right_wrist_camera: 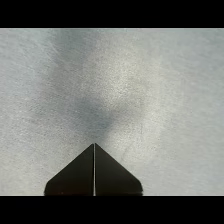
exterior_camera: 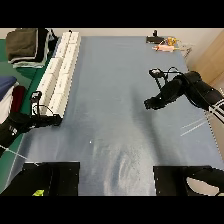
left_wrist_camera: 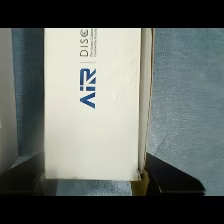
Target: Fold the box.
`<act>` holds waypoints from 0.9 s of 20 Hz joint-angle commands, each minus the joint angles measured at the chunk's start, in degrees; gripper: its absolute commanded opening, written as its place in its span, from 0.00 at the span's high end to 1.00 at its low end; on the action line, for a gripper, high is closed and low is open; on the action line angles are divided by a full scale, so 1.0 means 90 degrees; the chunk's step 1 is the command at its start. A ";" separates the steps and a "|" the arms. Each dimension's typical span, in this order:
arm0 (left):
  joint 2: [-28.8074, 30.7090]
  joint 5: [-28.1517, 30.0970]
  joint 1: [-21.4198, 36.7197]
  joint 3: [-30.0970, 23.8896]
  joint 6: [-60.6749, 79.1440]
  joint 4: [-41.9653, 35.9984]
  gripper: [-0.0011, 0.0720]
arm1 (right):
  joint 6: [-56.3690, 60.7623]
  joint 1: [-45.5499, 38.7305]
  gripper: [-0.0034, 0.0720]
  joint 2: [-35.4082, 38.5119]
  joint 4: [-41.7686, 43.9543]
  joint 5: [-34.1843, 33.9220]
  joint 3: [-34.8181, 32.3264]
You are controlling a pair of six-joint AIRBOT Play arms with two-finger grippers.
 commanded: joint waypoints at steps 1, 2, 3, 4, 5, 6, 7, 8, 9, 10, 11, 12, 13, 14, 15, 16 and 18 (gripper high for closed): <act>-0.0002 0.0049 0.0007 -0.0005 -0.0005 -0.0002 0.27 | 0.0000 0.0000 0.95 0.0000 0.0000 0.0002 0.0005; -0.0002 0.0034 0.0007 -0.0005 -0.0005 -0.0002 0.27 | 0.0000 0.0000 0.95 0.0000 0.0000 0.0002 0.0005; -0.0002 0.0036 0.0007 -0.0005 -0.0005 0.0000 0.27 | 0.0000 0.0000 0.95 0.0000 0.0000 0.0002 0.0002; -0.0002 0.0039 0.0007 -0.0005 -0.0005 0.0000 0.27 | 0.0000 0.0000 0.95 0.0000 0.0002 0.0002 0.0005; -0.0002 0.0039 0.0007 -0.0005 -0.0005 0.0002 0.27 | 0.0000 0.0000 0.95 0.0000 0.0000 0.0002 0.0002; -0.0002 0.0041 0.0007 -0.0005 -0.0002 0.0002 0.26 | 0.0000 0.0000 0.95 0.0000 0.0000 0.0002 0.0005; -0.0002 0.0039 0.0007 -0.0005 -0.0002 0.0002 0.26 | 0.0000 0.0000 0.95 0.0000 0.0000 0.0002 0.0002; -0.0002 0.0032 0.0007 -0.0005 -0.0002 0.0005 0.26 | 0.0000 0.0000 0.95 0.0000 0.0000 0.0002 0.0002; -0.0002 0.0027 0.0007 -0.0005 0.0000 0.0010 0.26 | 0.0000 0.0000 0.95 0.0000 0.0000 0.0002 0.0002; -0.0002 0.0010 0.0007 -0.0005 0.0000 0.0029 0.26 | 0.0000 0.0000 0.95 0.0000 0.0002 0.0002 0.0005; -0.0002 -0.0024 0.0007 -0.0005 0.0046 0.0032 0.26 | 0.0000 0.0000 0.95 0.0000 0.0002 0.0002 0.0005; -0.0002 -0.0063 0.0007 -0.0005 0.0087 0.0036 0.26 | 0.0000 0.0000 0.95 0.0000 0.0000 0.0002 0.0005; -0.0002 -0.0068 0.0007 -0.0005 0.0090 0.0083 0.26 | 0.0000 0.0000 0.95 0.0000 0.0000 0.0002 0.0002; -0.0002 -0.0078 0.0007 -0.0005 0.0090 0.0202 0.26 | 0.0000 0.0000 0.95 0.0000 0.0000 0.0002 0.0002; 0.0000 -0.0114 0.0007 0.0002 0.0090 0.0362 0.26 | 0.0000 0.0000 0.95 0.0000 0.0000 0.0002 0.0002; -0.0002 -0.0187 0.0007 0.0024 0.0085 0.0515 0.26 | 0.0000 0.0000 0.95 0.0000 0.0000 0.0002 0.0002; 0.0000 -0.0277 0.0007 0.0036 0.0092 0.0607 0.26 | 0.0000 0.0000 0.95 0.0000 0.0000 0.0002 0.0002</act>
